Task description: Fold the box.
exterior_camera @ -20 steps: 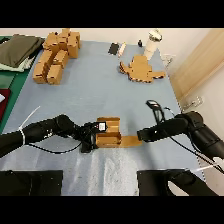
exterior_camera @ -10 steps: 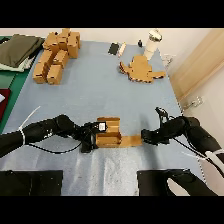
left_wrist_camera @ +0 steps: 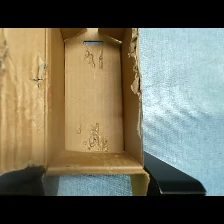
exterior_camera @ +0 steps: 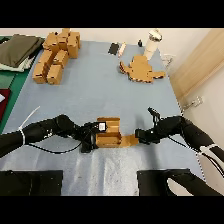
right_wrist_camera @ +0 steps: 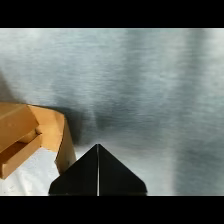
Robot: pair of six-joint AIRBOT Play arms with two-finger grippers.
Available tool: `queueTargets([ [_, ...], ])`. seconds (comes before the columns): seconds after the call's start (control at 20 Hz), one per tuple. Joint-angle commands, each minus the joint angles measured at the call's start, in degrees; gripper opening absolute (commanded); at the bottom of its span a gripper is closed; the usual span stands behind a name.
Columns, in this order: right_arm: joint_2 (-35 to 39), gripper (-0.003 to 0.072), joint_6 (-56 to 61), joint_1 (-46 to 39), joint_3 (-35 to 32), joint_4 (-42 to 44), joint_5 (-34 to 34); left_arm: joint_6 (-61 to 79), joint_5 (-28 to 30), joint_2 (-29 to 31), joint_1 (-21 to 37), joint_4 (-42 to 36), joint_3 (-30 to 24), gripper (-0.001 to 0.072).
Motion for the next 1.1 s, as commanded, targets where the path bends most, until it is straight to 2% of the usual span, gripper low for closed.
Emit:
queueTargets([
  [0.0, -0.24, 0.0, -3.56, 0.09, -0.04, 4.07, -0.07, 0.02, 0.0, -0.02, 0.02, 0.02, 0.07, 0.0321],
  [0.25, -1.62, 0.0, -5.33, 0.37, -0.07, 6.27, -0.02, 0.02, 0.02, -0.02, 0.02, 0.02, 0.07, 0.0321],
  [0.5, -5.62, 0.0003, -5.4, 4.48, 0.13, 7.56, 0.68, 0.02, 0.0, -0.02, 0.02, 0.02, 0.07, 0.0321],
  [0.85, -2.54, 0.0007, -5.35, 6.1, 3.87, 7.72, -0.52, 0.02, 0.02, -0.02, 0.02, 0.02, 0.07, 0.0321],
  [1.05, 0.5, 0.0243, -5.33, 6.56, 3.96, 8.31, -0.42, 0.02, 0.0, -0.02, 0.02, 0.02, 0.07, 0.0321],
])
